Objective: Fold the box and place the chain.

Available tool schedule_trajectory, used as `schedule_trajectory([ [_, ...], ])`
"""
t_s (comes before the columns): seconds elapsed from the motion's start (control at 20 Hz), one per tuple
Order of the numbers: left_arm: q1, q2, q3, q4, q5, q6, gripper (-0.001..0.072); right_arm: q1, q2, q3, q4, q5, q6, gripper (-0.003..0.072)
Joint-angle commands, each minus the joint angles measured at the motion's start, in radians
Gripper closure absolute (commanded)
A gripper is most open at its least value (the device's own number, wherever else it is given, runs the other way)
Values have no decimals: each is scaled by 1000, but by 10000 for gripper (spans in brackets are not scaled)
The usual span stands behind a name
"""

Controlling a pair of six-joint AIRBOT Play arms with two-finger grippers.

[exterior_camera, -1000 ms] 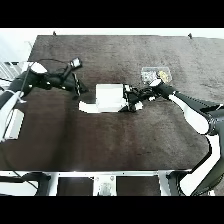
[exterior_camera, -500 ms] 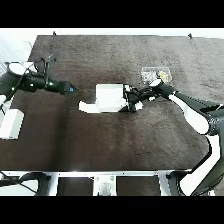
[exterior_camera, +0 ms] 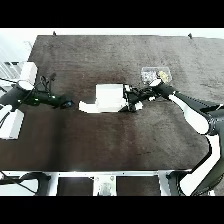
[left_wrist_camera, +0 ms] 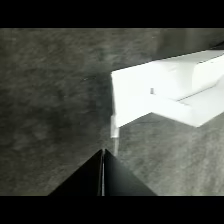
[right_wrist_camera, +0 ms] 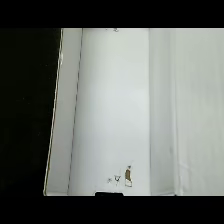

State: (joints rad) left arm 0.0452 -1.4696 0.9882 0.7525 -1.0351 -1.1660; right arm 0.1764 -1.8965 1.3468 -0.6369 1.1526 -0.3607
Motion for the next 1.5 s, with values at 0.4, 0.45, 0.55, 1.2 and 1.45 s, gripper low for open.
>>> schedule_trajectory([
  [0.4,-1,-199,-11,-212,-2,161,690,1,0,0,0,0,0,103],
  [0.45,-1,-210,-11,-241,-3,183,691,1,0,0,0,0,0,103],
  [0.55,-24,-209,-3,-247,14,199,691,1,0,0,0,0,0,103],
  [1.2,-154,-217,156,-252,6,149,202,1,0,0,0,0,0,103],
  [1.45,-154,-217,172,-293,-50,145,201,1,0,0,0,0,0,103],
])
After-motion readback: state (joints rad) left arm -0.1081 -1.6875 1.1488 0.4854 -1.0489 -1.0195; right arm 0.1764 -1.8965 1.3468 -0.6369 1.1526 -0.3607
